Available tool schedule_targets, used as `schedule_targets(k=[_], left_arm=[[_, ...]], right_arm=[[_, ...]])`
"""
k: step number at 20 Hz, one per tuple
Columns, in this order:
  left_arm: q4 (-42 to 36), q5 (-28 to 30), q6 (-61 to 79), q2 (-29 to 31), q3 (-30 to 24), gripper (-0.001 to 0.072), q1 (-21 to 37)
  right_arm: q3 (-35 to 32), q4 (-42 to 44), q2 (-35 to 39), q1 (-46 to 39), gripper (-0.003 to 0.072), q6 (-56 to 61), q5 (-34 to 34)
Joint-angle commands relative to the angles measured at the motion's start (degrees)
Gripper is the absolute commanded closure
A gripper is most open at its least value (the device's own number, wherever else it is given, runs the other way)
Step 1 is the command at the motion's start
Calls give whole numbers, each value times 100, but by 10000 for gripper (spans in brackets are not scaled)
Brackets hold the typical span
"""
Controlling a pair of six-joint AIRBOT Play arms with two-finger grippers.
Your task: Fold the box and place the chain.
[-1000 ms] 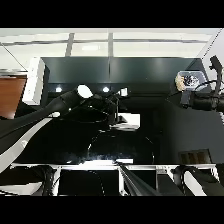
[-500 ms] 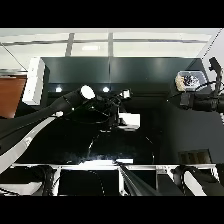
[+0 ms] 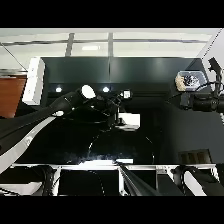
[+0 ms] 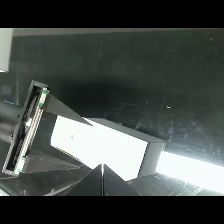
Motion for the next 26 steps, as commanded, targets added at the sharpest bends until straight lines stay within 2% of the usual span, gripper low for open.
schedule_targets(k=[1,15,18,24,25,26], left_arm=[[31,9,0,2,105,4,4],[155,-157,-256,-212,114,4,-125],[610,-98,-256,-223,114,3,-225],[1598,603,-267,-380,116,8,-667],[1596,575,-459,-356,133,141,-671],[1639,538,-761,-308,160,404,-640]], right_arm=[[7,-2,4,-2,670,0,2],[7,-4,4,-2,670,0,0],[7,-4,4,-2,670,0,0],[7,-2,4,-2,670,2,-2],[7,-2,4,-2,670,2,-2],[7,-2,7,-2,670,0,-2]])
